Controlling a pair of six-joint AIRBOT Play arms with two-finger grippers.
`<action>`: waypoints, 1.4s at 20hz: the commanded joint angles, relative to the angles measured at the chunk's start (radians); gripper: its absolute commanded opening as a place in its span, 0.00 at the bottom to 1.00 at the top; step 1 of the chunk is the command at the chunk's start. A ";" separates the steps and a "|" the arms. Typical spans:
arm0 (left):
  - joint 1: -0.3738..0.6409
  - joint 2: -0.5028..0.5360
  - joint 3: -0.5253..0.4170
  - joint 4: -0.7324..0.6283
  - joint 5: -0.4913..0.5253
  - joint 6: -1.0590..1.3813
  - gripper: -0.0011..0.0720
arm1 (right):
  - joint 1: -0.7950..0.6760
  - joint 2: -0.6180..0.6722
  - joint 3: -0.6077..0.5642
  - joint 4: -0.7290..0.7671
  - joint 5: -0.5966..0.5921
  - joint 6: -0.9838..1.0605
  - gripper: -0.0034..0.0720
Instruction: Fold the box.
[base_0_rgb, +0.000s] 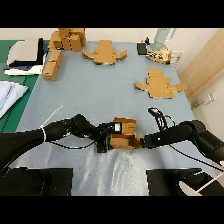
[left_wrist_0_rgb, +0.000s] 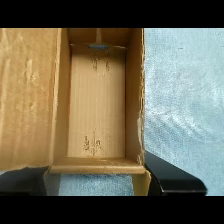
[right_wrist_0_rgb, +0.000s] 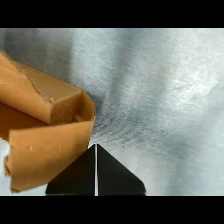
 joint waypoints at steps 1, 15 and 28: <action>0.000 0.000 0.001 0.000 0.000 0.000 0.68 | 0.001 0.026 0.008 0.034 0.000 -0.001 0.22; 0.000 0.000 0.001 0.000 0.000 0.000 0.68 | 0.002 -0.063 0.039 0.165 0.048 -0.001 0.72; 0.000 0.000 0.001 0.000 0.000 0.000 0.68 | 0.338 -0.285 0.243 -0.296 -0.006 0.628 0.65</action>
